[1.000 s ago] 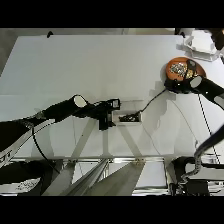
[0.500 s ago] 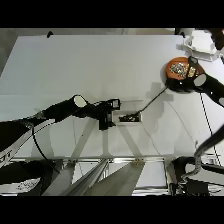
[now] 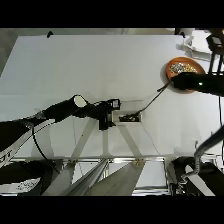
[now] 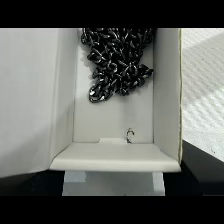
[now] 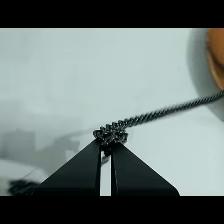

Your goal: Fold the box and place the chain.

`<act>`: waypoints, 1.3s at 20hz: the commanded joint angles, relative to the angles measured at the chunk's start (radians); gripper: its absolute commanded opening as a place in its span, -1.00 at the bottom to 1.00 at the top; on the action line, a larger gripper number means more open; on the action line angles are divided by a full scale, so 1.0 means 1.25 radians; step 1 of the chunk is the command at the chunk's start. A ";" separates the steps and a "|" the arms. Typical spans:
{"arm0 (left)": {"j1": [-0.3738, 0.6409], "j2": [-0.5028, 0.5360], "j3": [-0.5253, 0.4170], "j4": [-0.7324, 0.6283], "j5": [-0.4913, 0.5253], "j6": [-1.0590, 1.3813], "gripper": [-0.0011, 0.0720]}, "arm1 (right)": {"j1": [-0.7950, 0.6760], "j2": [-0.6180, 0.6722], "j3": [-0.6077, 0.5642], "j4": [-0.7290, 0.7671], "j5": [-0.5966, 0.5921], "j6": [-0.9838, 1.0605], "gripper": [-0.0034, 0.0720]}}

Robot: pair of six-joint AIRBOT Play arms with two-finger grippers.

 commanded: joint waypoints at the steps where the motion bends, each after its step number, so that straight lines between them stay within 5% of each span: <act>1: 0.000 0.001 0.000 0.000 0.000 0.000 0.16 | 0.016 0.137 0.000 0.139 0.097 -0.042 -0.88; 5: 0.000 0.001 0.000 0.000 0.000 0.000 0.16 | 0.016 0.171 0.000 0.310 0.172 -0.086 -0.88; 11: 0.000 0.001 0.000 0.000 0.000 0.000 0.16 | 0.016 0.166 -0.006 0.343 0.236 -0.087 -0.88; 26: 0.000 0.001 0.000 0.000 0.000 0.000 0.16 | 0.181 0.071 -0.029 0.480 0.060 -0.148 -0.88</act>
